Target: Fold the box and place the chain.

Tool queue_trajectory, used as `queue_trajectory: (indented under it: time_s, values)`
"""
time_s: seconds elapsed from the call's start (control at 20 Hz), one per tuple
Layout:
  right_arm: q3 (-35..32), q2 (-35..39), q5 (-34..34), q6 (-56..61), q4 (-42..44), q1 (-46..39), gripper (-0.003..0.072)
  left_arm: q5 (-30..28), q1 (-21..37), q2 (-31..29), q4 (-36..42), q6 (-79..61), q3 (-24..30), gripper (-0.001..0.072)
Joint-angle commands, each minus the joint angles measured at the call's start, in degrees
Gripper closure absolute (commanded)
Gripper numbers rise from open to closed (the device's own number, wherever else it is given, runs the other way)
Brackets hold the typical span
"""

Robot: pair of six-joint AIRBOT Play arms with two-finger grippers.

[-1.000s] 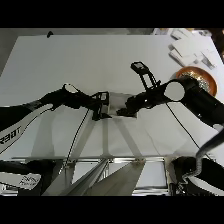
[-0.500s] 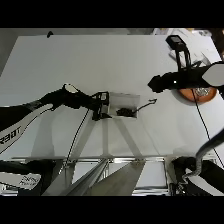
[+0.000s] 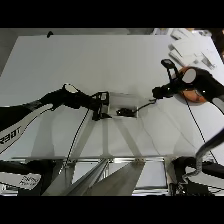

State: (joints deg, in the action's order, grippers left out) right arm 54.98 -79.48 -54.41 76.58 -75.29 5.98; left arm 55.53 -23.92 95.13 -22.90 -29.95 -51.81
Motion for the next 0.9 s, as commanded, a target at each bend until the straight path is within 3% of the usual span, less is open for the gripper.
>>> queue_trajectory:
  time_s: [0.0,0.45,0.6,0.65,0.85]
  values:
    - [-0.2,-4.6,1.3,-0.5,-1.2,-0.3,0.037,0.0,0.0,0.0,0.0,0.0,0.0,0.0622]
    - [-0.2,-5.2,1.7,1.6,-3.8,-0.1,0.0398,0.0,0.0,0.0,0.0,0.0,0.0,0.0622]
    - [-0.2,-6.4,2.0,1.6,-3.8,1.2,0.0522,0.0,0.0,0.0,0.0,0.0,0.0,0.0622]
    - [-0.2,-6.3,1.9,1.5,-3.8,1.6,0.0673,0.0,0.0,0.0,0.0,0.0,0.0,0.0622]
    - [-0.2,-0.9,1.3,1.5,-4.2,2.5,0.0668,0.0,0.0,0.0,0.0,0.0,0.0,0.0622]
